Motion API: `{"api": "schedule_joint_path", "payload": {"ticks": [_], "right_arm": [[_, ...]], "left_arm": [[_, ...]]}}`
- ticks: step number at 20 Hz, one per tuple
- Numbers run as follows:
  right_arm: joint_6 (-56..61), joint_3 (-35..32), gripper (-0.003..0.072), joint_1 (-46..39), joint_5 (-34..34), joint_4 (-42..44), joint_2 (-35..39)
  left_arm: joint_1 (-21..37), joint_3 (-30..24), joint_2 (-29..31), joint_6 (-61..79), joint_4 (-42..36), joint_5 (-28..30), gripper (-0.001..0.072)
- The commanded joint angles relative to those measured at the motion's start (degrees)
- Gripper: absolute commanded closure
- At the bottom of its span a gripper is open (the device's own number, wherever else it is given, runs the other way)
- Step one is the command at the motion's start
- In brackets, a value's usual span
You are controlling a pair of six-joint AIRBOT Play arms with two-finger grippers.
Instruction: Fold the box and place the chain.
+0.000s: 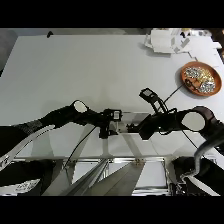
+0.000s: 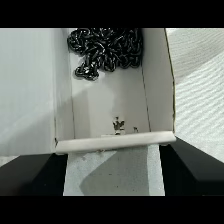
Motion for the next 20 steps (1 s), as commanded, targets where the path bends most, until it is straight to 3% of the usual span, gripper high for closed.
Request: {"api": "schedule_joint_path", "payload": {"ticks": [1,3,5,9,10,11,17,20], "right_arm": [[-10.47,0.26,0.0465,-4.66,4.37,0.33,6.49],[-21.55,0.26,0.0573,-12.33,15.13,-1.18,12.02],[-33.22,-0.22,0.0573,-19.47,25.53,-6.27,14.21],[-46.56,-5.77,0.0542,-22.47,17.84,-1.75,11.39],[-50.58,-7.69,0.0386,-22.47,15.5,-1.16,10.01],[-53.35,-9.31,0.0319,-22.47,13.11,-1.2,8.9],[-74.75,-16.37,0.0329,-22.43,1.97,6.08,2.73],[-79.36,-17.27,0.033,-22.43,-1.95,8.63,0.61]], "left_arm": [[0.04,0.0,0.02,0.02,0.0,0.02,0.056],[0.04,0.0,0.02,0.02,0.0,0.02,0.056],[0.04,0.0,0.02,0.02,0.0,0.02,0.056],[0.04,0.0,0.02,0.02,0.0,0.0,0.056],[0.04,0.0,0.02,0.02,0.0,0.02,0.056],[0.04,0.0,0.02,0.02,0.0,0.02,0.056],[0.04,0.0,0.02,0.02,0.0,0.02,0.056],[0.04,0.0,0.02,0.02,0.0,0.02,0.056]]}}
